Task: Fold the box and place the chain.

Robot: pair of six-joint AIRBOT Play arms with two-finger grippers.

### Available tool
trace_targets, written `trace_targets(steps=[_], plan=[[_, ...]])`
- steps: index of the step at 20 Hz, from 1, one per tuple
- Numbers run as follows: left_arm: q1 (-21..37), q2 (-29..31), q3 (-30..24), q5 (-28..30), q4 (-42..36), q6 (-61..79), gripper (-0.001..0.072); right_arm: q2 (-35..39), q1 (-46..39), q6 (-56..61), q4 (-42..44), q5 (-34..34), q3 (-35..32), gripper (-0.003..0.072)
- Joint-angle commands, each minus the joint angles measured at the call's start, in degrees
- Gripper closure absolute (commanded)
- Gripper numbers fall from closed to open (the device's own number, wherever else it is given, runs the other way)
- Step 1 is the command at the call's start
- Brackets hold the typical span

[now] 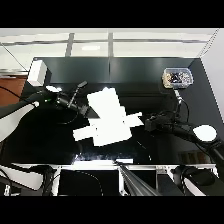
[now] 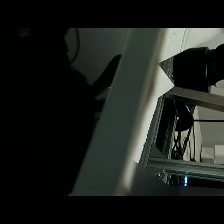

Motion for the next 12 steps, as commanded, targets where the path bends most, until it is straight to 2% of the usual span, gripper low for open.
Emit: trace_targets(steps=[1, 2, 3, 4, 5, 8, 10, 12], plan=[[-0.3, -1.1, 0.6, -2.2, 1.5, 2.8, 0.0570, 0.0, 0.0, 0.7, -0.2, 0.0, 0.0, 0.0662], [-0.3, -1.3, 0.6, -2.4, 2.1, 5.1, 0.0680, 0.0, 0.0, 1.1, -0.2, 0.1, 0.0, 0.0657], [-0.2, -1.3, 0.6, -3.0, 3.2, 7.1, 0.0679, 0.1, 0.0, 1.3, -0.2, 1.1, 0.1, 0.0533], [0.0, -1.3, 0.9, -3.6, 3.9, 8.0, 0.0680, 0.1, -0.3, 1.3, -1.4, 2.6, 0.3, 0.0225], [0.2, -1.2, 1.7, -4.2, 4.4, 8.1, 0.0682, 0.1, -1.1, 1.3, -4.4, 5.4, 1.1, 0.0043], [-0.7, 0.6, 3.4, -5.6, 7.3, 7.9, 0.0686, 0.1, -6.3, 1.3, -18.7, 16.2, 7.0, 0.0043], [-3.0, 4.7, 3.4, -3.4, 11.0, 7.9, 0.0687, 0.1, -10.1, 1.3, -28.4, 22.0, 11.8, 0.0043], [-5.9, 10.5, 2.2, 0.2, 11.7, 9.4, 0.0687, 0.1, -12.9, 1.2, -36.4, 24.7, 15.8, 0.0044]])
